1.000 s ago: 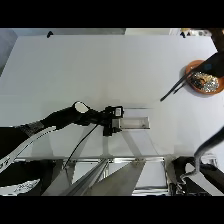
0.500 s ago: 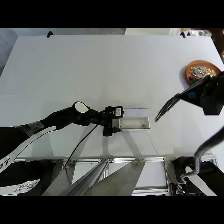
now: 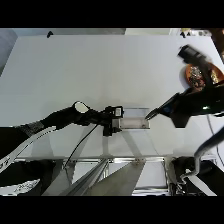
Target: Fold the box and place the chain.
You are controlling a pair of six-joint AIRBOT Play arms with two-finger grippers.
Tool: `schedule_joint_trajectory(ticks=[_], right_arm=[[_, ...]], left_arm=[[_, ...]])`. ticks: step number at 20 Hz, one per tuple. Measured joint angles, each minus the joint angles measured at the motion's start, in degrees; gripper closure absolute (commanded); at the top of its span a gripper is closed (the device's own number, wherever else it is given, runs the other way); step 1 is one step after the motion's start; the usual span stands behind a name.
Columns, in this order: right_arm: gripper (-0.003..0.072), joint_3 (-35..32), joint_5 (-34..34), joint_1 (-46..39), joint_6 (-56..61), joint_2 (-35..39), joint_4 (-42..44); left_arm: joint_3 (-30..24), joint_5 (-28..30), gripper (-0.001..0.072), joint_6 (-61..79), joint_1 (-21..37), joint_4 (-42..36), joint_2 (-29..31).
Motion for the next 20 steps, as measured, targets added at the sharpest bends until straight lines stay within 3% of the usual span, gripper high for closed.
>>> schedule_joint_trajectory(ticks=[5,17,20], right_arm=[[0.0671,-9.2,-8.2,2.3,-2.6,-0.6,0.4],[0.0667,-21.9,-22.2,2.9,-4.1,-1.4,-0.4],[0.0546,-23.5,-23.3,2.9,-4.3,-1.4,-0.4]], left_arm=[[0.0,0.0,0.0500,0.0,0.0,0.0,0.0],[0.0,0.0,0.0500,0.0,0.0,0.0,0.0],[0.0,0.0,0.0500,0.0,0.0,0.0,0.0]])
